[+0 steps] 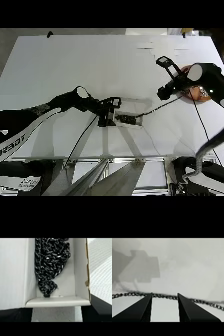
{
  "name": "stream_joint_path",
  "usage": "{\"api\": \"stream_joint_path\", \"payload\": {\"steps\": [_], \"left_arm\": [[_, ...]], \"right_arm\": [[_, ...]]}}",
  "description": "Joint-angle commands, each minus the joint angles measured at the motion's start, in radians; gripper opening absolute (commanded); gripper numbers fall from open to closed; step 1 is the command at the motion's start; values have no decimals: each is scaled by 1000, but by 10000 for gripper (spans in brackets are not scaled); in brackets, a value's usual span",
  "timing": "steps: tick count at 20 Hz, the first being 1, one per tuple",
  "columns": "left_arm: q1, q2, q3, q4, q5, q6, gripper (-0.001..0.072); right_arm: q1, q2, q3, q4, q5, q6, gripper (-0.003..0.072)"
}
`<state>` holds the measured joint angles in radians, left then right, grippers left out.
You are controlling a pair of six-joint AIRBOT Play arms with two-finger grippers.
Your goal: Fold the box and place the chain.
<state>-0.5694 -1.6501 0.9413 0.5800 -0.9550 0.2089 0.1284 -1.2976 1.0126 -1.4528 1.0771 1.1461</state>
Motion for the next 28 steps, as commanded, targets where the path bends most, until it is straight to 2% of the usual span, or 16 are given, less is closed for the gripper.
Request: {"api": "stream_joint_path", "payload": {"steps": [1,9,15,21,22,24,25,28], "left_arm": [[0,1,1,0,0,0,135],[0,1,1,0,0,0,135],[0,1,1,0,0,0,135],[0,1,1,0,0,0,135],[0,1,1,0,0,0,135],[0,1,1,0,0,0,135],[0,1,1,0,0,0,135],[0,1,1,0,0,0,135]], "right_arm": [[-12,-86,1,-70,42,196,335],[-12,-117,-15,-93,64,377,335],[-12,-152,-35,-92,49,404,333],[-12,-179,-35,-91,38,428,292],[-9,-183,-35,-91,36,428,259],[-5,-174,-35,-91,35,410,54],[-5,-164,-35,-91,40,393,14],[-5,-116,-35,-95,63,363,14]]}}
